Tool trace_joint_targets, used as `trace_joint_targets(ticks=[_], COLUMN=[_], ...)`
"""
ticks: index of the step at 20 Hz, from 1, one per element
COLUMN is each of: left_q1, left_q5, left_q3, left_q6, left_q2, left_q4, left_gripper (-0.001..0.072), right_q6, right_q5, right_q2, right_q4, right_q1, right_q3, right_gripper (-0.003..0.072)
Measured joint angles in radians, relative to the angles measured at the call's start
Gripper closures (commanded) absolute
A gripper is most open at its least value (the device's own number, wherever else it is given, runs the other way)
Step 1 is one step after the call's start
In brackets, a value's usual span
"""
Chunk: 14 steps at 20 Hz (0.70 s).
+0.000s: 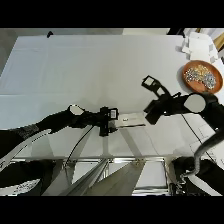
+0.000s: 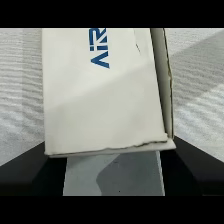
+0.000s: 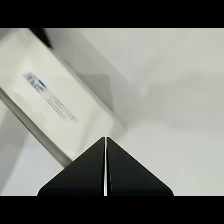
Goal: Fold the box and place the chain.
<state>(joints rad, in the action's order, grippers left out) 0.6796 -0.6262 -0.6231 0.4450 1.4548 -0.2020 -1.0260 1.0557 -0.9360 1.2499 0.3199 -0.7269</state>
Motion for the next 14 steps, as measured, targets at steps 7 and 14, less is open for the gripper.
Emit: trace_joint_targets(ticks=[7, 14], left_q1=[0.000, 0.000], left_q5=[0.000, 0.001], left_q3=[0.000, 0.000], left_q6=[0.000, 0.000], left_q2=[0.000, 0.000], left_q4=[0.000, 0.000], left_gripper=[0.0459, 0.0702], right_q6=[-0.269, -0.330], right_q5=[0.303, 0.303], right_q2=[0.014, 0.014], right_q4=[0.171, 0.175], right_q1=[-0.240, -0.289], right_q3=[-0.023, -0.024], right_gripper=[0.0679, 0.0679])
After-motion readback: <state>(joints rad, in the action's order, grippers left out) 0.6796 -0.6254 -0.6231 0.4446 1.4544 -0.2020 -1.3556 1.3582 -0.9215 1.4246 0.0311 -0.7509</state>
